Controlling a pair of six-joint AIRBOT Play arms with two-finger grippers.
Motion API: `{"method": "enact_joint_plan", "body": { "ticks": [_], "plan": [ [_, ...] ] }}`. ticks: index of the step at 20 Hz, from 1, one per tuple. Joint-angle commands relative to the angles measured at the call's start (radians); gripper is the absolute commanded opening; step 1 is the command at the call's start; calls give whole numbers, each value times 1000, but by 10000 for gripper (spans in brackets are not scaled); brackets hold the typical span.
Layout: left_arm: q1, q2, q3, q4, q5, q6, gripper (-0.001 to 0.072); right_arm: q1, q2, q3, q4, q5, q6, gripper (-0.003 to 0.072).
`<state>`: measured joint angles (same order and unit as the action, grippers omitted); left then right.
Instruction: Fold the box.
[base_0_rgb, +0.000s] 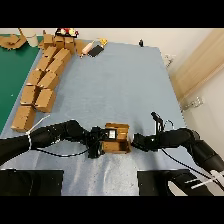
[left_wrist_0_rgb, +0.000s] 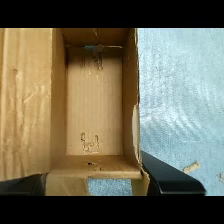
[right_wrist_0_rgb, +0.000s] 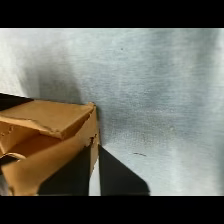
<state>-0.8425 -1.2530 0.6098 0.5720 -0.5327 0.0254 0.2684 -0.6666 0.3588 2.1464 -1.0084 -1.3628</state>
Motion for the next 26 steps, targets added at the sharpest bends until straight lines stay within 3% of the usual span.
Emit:
{"method": "enact_joint_plan", "body": {
  "ticks": [1, 5, 6, 7, 10, 12, 19, 26],
  "plan": [
    [0, 0, 0, 0, 0, 0, 510, 2, 52, 0, 17, -6, -7, 173],
    [0, 0, 0, 0, 0, 0, 509, 2, 69, 0, 7, -25, 11, 182],
    [0, 0, 0, 0, 0, 0, 510, 2, 69, 0, 7, -24, 12, 271],
    [0, 0, 0, 0, 0, 0, 510, 2, 69, 0, 7, -24, 12, 305],
    [1, 0, 0, 0, 0, 0, 510, 2, 69, 0, 27, -23, 11, 305],
    [0, 0, 0, 0, 0, 0, 510, 2, 69, 2, 47, -23, 8, 451],
    [0, 0, 0, 0, 0, 0, 510, 128, -37, 41, 25, 37, 37, 447],
    [0, 0, 0, 0, 1, 0, 510, 348, -235, 214, -349, -40, 342, 416]
  ]
}}
